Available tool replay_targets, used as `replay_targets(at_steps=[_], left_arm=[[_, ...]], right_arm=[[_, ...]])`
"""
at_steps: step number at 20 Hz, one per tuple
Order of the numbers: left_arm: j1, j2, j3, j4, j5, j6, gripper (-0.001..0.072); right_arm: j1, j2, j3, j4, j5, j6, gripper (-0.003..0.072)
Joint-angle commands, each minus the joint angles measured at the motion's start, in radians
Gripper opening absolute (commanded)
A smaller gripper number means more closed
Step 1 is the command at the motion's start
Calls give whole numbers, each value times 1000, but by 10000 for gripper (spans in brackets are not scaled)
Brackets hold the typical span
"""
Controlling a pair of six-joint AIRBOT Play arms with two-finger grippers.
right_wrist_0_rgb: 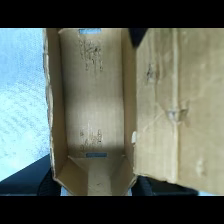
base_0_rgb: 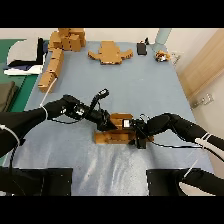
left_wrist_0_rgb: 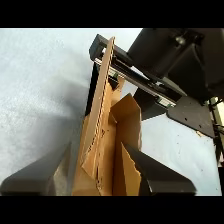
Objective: Fold the box.
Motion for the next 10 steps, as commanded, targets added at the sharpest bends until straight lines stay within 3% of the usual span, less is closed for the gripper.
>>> replay_targets(at_steps=[1, 2, 5, 6, 8, 10], left_arm=[[50, 74, 0, 92, -4, -158, 577], [69, 104, 0, 124, -3, -233, 682], [119, 183, 0, 262, -44, -511, 682], [124, 196, 0, 303, -72, -646, 622], [115, 200, 0, 323, -170, -821, 15], [73, 198, 0, 290, -210, -944, 14]], right_arm=[[0, 1, 0, 0, 0, 3, 432], [0, 1, 0, 0, 0, 3, 432], [0, 1, 0, 0, 0, 3, 432], [0, 1, 0, 0, 0, 3, 432], [0, 1, 0, 0, 0, 3, 432], [0, 1, 0, 0, 0, 3, 432]])
